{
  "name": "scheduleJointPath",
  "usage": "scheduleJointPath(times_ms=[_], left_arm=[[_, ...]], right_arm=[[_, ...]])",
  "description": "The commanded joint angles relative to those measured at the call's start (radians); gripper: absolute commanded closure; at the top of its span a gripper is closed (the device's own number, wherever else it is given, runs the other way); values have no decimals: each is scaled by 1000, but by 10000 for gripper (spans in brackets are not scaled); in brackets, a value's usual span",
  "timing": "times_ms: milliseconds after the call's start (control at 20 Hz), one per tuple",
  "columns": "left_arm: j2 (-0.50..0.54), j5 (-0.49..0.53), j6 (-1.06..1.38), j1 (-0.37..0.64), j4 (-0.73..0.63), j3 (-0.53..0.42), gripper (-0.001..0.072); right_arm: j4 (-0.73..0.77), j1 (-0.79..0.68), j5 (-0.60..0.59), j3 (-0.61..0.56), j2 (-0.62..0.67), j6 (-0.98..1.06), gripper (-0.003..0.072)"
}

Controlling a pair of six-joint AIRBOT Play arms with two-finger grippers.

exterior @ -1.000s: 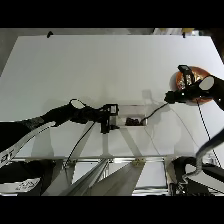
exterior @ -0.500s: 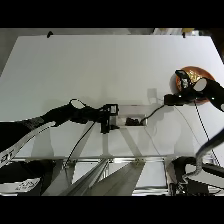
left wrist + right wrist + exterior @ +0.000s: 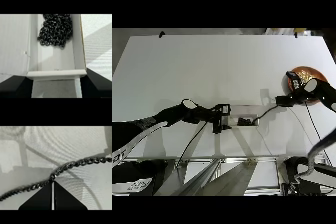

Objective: Fold the box and place the chain.

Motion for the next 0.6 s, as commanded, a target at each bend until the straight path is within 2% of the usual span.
scheduleJointPath(times_ms=[0, 300, 550], left_arm=[[0, 0, 0, 0, 0, 0, 558], [0, 0, 0, 0, 0, 0, 558], [0, 0, 0, 0, 0, 0, 558]], right_arm=[[-5, 15, 37, 1, 93, -18, 671], [3, 94, 173, -2, 333, -17, 671], [24, 234, 285, -4, 493, -17, 671]])
